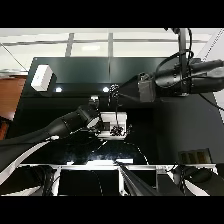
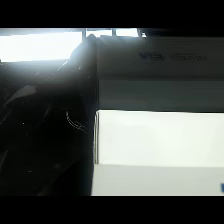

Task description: Fold the box and place the chain.

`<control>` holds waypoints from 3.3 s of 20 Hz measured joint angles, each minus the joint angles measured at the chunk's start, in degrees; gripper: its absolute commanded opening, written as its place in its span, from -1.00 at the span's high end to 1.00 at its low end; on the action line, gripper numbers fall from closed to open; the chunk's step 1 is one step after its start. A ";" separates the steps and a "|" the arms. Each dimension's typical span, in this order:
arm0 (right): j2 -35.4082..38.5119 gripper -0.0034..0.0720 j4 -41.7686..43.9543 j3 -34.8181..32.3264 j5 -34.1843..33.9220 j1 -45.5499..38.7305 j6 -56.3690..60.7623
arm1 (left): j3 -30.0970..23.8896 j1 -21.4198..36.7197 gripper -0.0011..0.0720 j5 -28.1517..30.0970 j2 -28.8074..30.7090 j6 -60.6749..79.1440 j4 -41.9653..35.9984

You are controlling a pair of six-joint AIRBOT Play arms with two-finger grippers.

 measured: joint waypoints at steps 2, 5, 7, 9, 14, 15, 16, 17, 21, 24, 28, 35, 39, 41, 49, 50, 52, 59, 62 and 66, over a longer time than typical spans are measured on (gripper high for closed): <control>-0.26 0.83 -3.87 -2.01 0.79 0.66 1.27 | 0.00 0.00 0.89 0.00 0.00 0.00 0.00; -1.62 0.83 -7.21 -6.71 0.20 2.54 2.23 | 0.00 0.00 0.89 -0.04 0.00 0.02 0.00; -3.54 0.83 -8.46 -9.29 -1.33 4.17 2.64 | 0.00 0.00 0.89 -0.07 0.00 0.00 0.00; -5.75 0.83 -9.14 -10.69 -3.19 5.64 2.86 | 0.00 0.00 0.89 -0.09 0.00 0.00 0.00; -9.27 0.83 -11.30 -11.96 -5.92 7.23 3.06 | 0.00 0.00 0.88 -0.13 0.00 0.00 0.00; -9.55 0.83 -11.72 -12.04 -5.95 7.37 3.06 | 0.02 0.00 0.89 -0.13 0.00 0.02 0.00; -9.73 0.83 -11.98 -12.09 -6.05 7.45 3.06 | 0.02 0.00 0.89 -0.15 0.00 0.00 0.00; -9.90 0.49 -12.31 -12.11 -6.16 7.52 3.06 | 0.00 0.00 0.89 -0.15 0.00 0.02 0.00; -10.12 -0.79 -13.05 -12.13 -5.42 6.91 2.60 | 0.00 0.00 0.89 -0.15 0.00 0.02 0.00; -9.03 -0.79 -14.36 -12.00 -1.95 3.10 -0.70 | 0.02 0.00 0.89 -0.17 0.00 0.00 0.00; -7.50 -0.94 -21.09 -15.15 1.33 -3.76 -10.84 | 0.02 0.00 0.89 -0.33 0.00 0.00 -0.02; -8.90 -1.00 -23.39 -29.24 -8.55 -3.85 -41.03 | 0.00 0.00 0.89 -0.31 0.00 0.00 -0.02; -12.48 -1.00 -18.56 -31.78 -13.09 -0.02 -57.31 | 0.00 0.00 0.89 -0.33 0.00 0.00 -0.04; -13.55 -1.00 -16.90 -32.24 -15.32 1.46 -62.34 | 0.02 0.00 0.89 -0.33 0.00 0.02 -0.04; -16.17 -0.69 -14.14 -32.68 -20.22 5.18 -70.88 | 0.00 0.00 0.89 -0.37 0.00 0.02 -0.15; -16.28 -0.46 -13.90 -32.72 -20.48 5.35 -71.17 | 0.00 0.00 0.89 -0.37 0.00 0.02 -0.20; -16.39 -0.38 -13.60 -32.72 -20.83 5.68 -71.49 | 0.00 0.00 0.88 -0.39 0.00 0.02 -0.24; -16.52 0.22 -14.38 -32.72 -21.31 6.12 -71.30 | 0.02 0.00 0.89 -0.42 0.00 0.02 -0.44; -16.52 0.62 -15.41 -32.72 -20.52 6.34 -70.53 | 0.02 0.00 0.89 -0.42 0.00 0.02 -0.44; -16.39 0.73 -16.81 -32.70 -19.61 6.38 -67.84 | 0.02 0.00 0.89 -0.42 0.00 0.00 -0.46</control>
